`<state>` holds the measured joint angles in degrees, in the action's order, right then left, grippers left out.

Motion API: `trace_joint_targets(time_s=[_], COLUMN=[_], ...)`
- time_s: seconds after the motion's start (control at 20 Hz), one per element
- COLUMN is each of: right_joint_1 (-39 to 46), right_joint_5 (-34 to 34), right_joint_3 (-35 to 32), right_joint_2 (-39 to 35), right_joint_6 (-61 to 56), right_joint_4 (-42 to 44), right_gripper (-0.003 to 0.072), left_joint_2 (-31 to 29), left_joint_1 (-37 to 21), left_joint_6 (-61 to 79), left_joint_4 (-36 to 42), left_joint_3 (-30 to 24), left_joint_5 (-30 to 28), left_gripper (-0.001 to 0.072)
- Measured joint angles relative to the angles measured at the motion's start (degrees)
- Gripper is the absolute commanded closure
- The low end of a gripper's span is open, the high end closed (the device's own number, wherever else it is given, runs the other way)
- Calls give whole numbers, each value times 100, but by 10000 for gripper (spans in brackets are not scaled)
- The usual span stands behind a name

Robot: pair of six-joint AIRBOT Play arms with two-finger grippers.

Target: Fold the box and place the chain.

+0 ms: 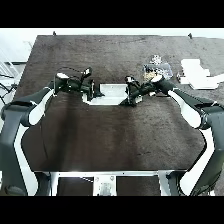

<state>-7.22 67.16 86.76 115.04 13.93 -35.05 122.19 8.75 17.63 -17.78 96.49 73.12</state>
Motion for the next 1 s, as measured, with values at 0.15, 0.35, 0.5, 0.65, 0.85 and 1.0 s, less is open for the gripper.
trace_joint_targets(time_s=[0.15, 0.35, 0.5, 0.65, 0.85, 1.0], right_joint_1=[0, 0, 0, 0, 0, 0], right_joint_5=[0, -2, -2, -2, -2, -2], right_joint_3=[0, 0, 0, 0, 0, 0], right_joint_2=[0, 0, 0, 0, 0, 0], right_joint_6=[2, 2, 4, 7, 7, 7], right_joint_4=[0, 2, 2, 2, 2, 2], right_gripper=[103, 103, 103, 103, 103, 103], left_joint_2=[-92, -225, -280, -511, -1178, -1858], left_joint_1=[-186, -544, -723, -763, -658, -448], left_joint_6=[-44, -85, -146, -387, -678, -675], left_joint_4=[-4, 17, 11, 7, -151, -319], left_joint_3=[11, 105, 337, 487, 328, -308], left_joint_5=[177, 649, 1207, 1495, 1250, 610], left_gripper=[448, 590, 695, 698, 697, 697])
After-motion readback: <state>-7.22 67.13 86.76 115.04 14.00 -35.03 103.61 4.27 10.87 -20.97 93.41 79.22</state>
